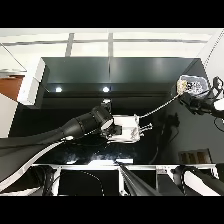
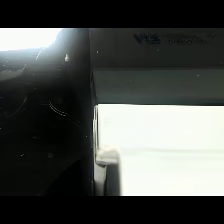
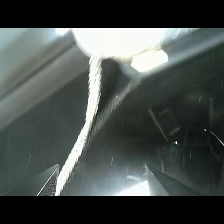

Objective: Fold the box and place the chain.

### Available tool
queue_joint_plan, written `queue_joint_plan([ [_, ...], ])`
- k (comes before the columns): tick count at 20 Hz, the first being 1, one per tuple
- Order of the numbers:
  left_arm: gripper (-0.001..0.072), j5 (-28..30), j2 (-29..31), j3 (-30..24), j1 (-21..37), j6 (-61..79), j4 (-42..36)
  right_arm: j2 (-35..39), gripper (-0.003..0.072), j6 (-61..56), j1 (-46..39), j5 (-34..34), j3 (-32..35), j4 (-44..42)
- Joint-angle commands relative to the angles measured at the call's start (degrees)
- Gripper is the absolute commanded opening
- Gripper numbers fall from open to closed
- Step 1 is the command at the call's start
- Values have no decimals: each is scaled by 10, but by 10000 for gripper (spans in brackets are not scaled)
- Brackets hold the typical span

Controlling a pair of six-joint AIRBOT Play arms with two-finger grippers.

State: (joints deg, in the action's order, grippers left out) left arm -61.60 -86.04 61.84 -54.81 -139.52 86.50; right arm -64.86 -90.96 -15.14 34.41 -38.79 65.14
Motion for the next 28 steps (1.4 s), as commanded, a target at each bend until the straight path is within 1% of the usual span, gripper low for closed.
queue_joint_plan([
  [1, 34, 1, 0, 0, 0, 0, 0, -85, 605, -6, 5, -44, -40, -37],
  [4, 34, 3, 0, 0, 0, 0, 0, -124, 605, -1, 27, -49, -75, -40],
  [7, 34, 11, 0, 0, 0, 0, 0, -143, 604, -2, 35, -52, -90, -46],
  [8, 34, 12, 0, 0, 0, 0, 0, -147, 552, -3, 33, -46, -90, -52],
  [9, 33, 11, 0, 0, 0, 0, 0, -148, 388, -3, 33, -40, -90, -50],
  [10, 34, 10, 0, 0, 0, 0, 0, -148, 202, -3, 33, -35, -90, -51],
  [11, 34, 10, 0, 0, 0, 0, 0, -148, 48, -3, 33, -28, -90, -51],
  [13, 33, 10, 0, 0, 0, 0, -1, -140, 49, 7, 26, -5, -92, -51],
  [15, 34, 9, 0, 0, 0, 0, -2, -114, 48, 79, 18, 45, -111, -51],
  [17, 34, 9, 0, 0, 0, 0, -2, -68, 48, 130, 4, 115, -157, -51],
  [20, 33, 10, 0, 0, 0, 0, -2, 24, 48, 151, -14, 218, -241, -44],
  [24, 34, 9, 0, 0, -2, 0, -3, 135, 48, 151, -14, 264, -303, -30],
  [28, 33, 9, 0, 0, -2, 0, -3, 199, 48, 151, -14, 328, -341, -44],
])
